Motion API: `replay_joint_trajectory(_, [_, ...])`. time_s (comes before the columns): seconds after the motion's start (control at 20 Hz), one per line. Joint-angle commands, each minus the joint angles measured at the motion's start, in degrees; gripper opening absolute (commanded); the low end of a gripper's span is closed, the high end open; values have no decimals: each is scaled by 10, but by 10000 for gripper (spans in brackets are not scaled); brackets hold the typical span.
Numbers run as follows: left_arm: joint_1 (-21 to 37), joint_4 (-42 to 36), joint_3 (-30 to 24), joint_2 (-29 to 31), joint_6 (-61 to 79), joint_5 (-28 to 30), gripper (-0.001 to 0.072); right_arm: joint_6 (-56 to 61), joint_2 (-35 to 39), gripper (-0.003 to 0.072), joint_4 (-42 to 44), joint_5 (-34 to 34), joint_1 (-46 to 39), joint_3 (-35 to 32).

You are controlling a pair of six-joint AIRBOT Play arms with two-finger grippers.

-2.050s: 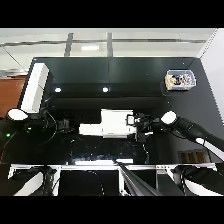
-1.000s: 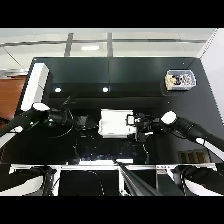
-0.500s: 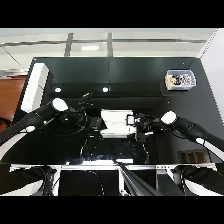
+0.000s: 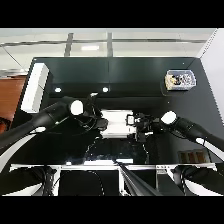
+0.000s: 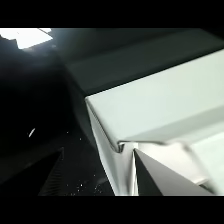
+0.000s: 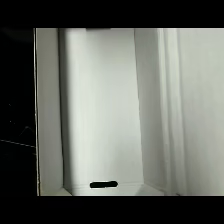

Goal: Fold the box and place the chain.

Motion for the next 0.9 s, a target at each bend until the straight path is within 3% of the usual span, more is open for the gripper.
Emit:
replay_joint_trajectory(0.0, [-48,94,45,-26,-137,-37,480,0,0,45,0,0,0,0])
replay_joint_trajectory(0.1, [-69,95,62,-43,-169,-38,411,0,0,44,0,0,0,0])
replay_joint_trajectory(0.25, [-87,95,90,-75,-193,-49,404,0,0,45,0,0,0,0])
replay_joint_trajectory(0.35, [-89,101,106,-90,-196,-64,342,0,0,45,0,0,0,0])
replay_joint_trajectory(0.65, [-86,111,109,-90,-206,-82,339,0,0,45,0,0,0,0])
replay_joint_trajectory(0.7, [-86,111,109,-90,-206,-82,300,0,0,45,0,0,0,0])
replay_joint_trajectory(0.8, [-86,109,109,-90,-207,-82,152,0,0,45,0,0,0,0])
replay_joint_trajectory(0.85, [-86,107,109,-90,-206,-82,30,0,0,45,0,0,0,0])
